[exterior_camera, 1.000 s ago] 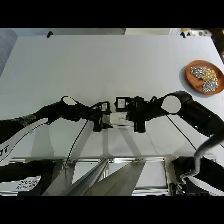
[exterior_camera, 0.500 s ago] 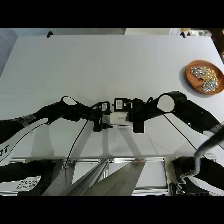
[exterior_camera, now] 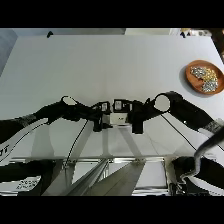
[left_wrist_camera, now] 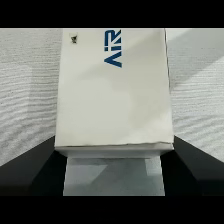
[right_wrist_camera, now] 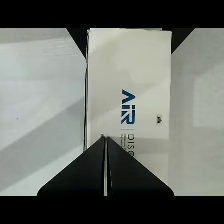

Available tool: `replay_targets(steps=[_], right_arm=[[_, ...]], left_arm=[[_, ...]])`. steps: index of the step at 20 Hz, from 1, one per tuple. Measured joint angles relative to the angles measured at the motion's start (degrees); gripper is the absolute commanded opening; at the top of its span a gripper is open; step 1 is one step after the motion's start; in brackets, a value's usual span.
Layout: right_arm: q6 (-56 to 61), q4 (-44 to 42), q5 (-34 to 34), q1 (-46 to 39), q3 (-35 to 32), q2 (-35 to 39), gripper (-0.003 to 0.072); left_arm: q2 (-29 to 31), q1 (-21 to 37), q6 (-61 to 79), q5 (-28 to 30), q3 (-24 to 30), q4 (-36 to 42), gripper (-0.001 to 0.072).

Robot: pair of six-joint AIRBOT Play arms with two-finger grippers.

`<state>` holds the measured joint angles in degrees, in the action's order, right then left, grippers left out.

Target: Fold the box and place the chain.

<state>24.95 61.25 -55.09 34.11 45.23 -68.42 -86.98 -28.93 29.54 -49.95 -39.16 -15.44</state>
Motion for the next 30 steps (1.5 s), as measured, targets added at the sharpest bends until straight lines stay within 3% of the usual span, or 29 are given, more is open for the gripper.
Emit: replay_targets(steps=[14,20,23,25,30], right_arm=[[0.04,0.39,3.08,0.04,-2.12,0.52,0.0018],[4.46,2.47,2.32,-0.94,-0.52,8.66,0.0018],[11.10,4.70,-3.02,-5.33,-0.13,13.60,0.0018],[17.90,7.65,-9.99,-9.70,-0.02,15.87,0.0018],[38.93,19.54,-22.29,-22.51,-0.26,18.01,0.0018]], left_arm=[[0.00,0.00,-0.09,0.00,0.00,0.02,0.0207],[0.00,0.00,-0.15,-0.02,0.00,0.04,0.0207],[0.00,0.00,-0.07,0.00,0.02,0.04,0.0207],[0.02,0.00,-0.04,0.00,0.02,0.04,0.0207],[0.00,0.00,-0.02,0.00,0.00,0.02,0.0207]])
